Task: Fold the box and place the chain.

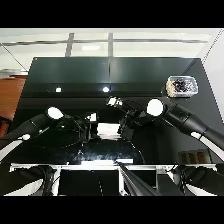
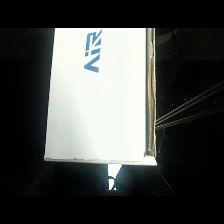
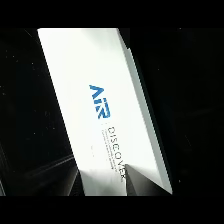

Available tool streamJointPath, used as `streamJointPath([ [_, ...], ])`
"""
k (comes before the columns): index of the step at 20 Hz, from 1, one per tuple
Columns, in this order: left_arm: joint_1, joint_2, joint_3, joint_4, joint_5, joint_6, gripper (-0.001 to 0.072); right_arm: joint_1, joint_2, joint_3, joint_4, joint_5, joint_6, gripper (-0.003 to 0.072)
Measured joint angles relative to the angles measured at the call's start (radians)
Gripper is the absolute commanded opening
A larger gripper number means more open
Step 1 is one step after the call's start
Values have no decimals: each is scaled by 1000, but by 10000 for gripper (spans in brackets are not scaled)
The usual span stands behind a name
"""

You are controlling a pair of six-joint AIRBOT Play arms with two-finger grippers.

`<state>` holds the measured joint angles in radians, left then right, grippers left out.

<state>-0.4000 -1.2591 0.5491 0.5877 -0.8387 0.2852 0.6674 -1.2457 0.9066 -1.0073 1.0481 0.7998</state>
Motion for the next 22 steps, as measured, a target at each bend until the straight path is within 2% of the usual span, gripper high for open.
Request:
streamJointPath([
  [22, -1, 0, 0, -1, -1, -1, 484, -26, -3, 0, 1, 45, 1, 311],
])
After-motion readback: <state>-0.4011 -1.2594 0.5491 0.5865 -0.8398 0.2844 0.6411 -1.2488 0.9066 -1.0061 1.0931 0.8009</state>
